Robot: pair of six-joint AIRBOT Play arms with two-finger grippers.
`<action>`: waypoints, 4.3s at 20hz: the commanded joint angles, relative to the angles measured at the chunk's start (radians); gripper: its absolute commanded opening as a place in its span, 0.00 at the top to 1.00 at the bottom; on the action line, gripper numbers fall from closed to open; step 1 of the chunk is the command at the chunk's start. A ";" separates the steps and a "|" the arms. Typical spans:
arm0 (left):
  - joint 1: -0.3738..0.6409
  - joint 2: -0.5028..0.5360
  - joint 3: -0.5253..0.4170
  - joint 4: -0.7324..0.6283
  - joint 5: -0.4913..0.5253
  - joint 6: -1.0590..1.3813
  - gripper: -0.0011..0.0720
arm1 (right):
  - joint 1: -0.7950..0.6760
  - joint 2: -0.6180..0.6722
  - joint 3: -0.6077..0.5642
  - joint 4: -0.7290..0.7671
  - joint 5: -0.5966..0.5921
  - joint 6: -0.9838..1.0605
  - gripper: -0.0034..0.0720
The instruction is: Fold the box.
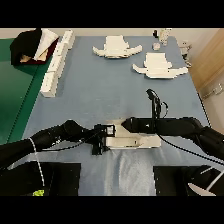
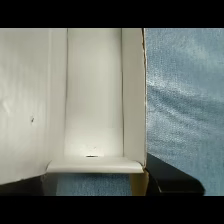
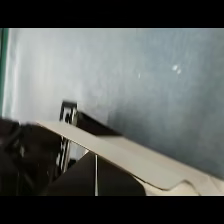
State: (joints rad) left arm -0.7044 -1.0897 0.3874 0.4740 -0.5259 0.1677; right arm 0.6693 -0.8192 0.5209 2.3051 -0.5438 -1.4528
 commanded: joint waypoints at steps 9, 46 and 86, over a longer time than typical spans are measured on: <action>0.000 0.000 0.001 0.000 0.000 0.000 0.36 | 0.019 -0.278 0.008 0.005 0.109 0.036 0.94; 0.000 0.000 0.001 0.000 0.000 0.000 0.36 | 0.028 0.178 0.005 -0.594 -0.564 -0.766 0.26; 0.000 0.000 0.001 0.000 0.000 0.000 0.36 | -0.024 -0.086 -0.051 -0.282 -0.259 -1.245 0.25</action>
State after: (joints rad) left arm -0.7044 -1.0904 0.3874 0.4744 -0.5262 0.1677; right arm 0.6453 -0.9035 0.4709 2.0251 -0.8078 -2.6961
